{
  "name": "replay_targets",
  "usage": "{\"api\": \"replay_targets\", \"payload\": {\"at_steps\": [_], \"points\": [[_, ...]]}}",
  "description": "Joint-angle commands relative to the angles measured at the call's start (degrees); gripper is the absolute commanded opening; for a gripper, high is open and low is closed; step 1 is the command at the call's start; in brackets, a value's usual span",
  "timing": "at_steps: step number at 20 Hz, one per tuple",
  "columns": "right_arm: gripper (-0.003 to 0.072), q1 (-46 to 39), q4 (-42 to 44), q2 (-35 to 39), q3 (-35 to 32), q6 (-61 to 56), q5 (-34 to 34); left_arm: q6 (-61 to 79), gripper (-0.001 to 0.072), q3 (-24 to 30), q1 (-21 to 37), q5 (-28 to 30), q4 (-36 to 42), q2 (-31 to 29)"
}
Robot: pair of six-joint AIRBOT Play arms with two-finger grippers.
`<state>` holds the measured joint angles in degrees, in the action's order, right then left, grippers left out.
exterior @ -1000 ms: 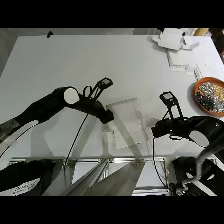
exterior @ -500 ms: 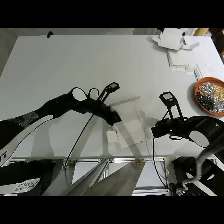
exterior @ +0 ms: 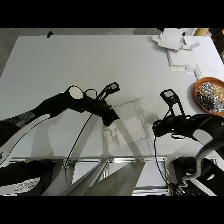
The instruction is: Fold the box and place the chain.
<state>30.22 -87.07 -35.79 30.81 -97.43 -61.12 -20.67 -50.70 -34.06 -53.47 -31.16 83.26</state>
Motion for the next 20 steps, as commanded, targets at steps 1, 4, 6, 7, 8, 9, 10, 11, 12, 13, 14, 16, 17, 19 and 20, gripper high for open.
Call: {"api": "replay_targets", "payload": {"at_steps": [1, 4, 6, 7, 8, 9, 10, 11, 12, 13, 14, 16, 17, 19, 20], "points": [[0.0339, 0.07, -0.33, 1.81, 4.79, 6.95, -2.56, 16.90, 0.0000, -0.04, -0.59, -1.62, -3.48, -1.36], [0.0336, 0.07, -0.94, 4.50, 5.99, 11.13, -2.40, 20.50, 0.0000, -0.04, -2.23, 0.48, -5.60, -1.27], [0.0335, 0.07, -1.01, 5.03, 5.99, 11.13, -2.49, 20.52, 0.0001, -0.04, -3.17, 3.26, -6.23, -1.20], [0.0335, 0.07, -1.01, 4.98, 5.99, 11.13, -2.47, 20.65, 0.0001, -0.04, -3.43, 4.24, -6.16, -1.11], [0.0335, 0.07, -0.98, 4.96, 5.99, 11.10, -2.38, 20.68, 0.0001, -0.04, -3.54, 4.96, -6.19, -0.90], [0.0335, 0.07, -0.98, 4.94, 5.99, 11.10, -2.36, 20.65, 0.0001, -0.04, -3.56, 5.22, -6.14, -0.50], [0.0335, 0.07, -0.98, 4.94, 5.99, 11.10, -2.32, 20.65, 0.0001, -0.02, -3.56, 5.27, -6.14, 0.09], [0.0334, 0.07, -0.98, 4.94, 5.97, 11.13, -2.29, 20.65, 0.0001, -0.02, -3.54, 5.31, -6.05, 0.66], [0.0334, 0.07, -0.98, 4.94, 5.97, 11.13, -2.29, 20.65, 0.0001, -0.02, -3.54, 5.31, -5.70, 1.31], [0.0334, 0.07, -0.98, 4.94, 5.99, 11.13, -2.29, 20.65, 0.0002, -0.02, -3.54, 5.66, -5.55, 1.97], [0.0334, 0.07, -0.98, 4.94, 5.99, 11.13, -2.32, 20.65, 0.0002, -0.02, -3.54, 6.16, -5.38, 2.45], [0.0334, 0.07, -0.98, 4.94, 5.97, 11.13, -2.32, 20.68, 0.0002, -0.02, -3.54, 6.60, -5.29, 3.06], [0.0334, 0.07, -0.98, 4.94, 5.97, 11.10, -2.32, 20.65, 0.0003, -0.02, -3.54, 6.58, -5.35, 3.10], [0.0334, 0.07, -0.98, 4.94, 5.97, 11.13, -2.29, 20.65, 0.0005, -0.02, -3.54, 6.62, -5.35, 3.10], [0.0334, 0.07, -0.98, 4.94, 5.97, 11.13, -2.29, 20.68, 0.0004, -0.02, -3.54, 6.62, -5.33, 3.10]]}}
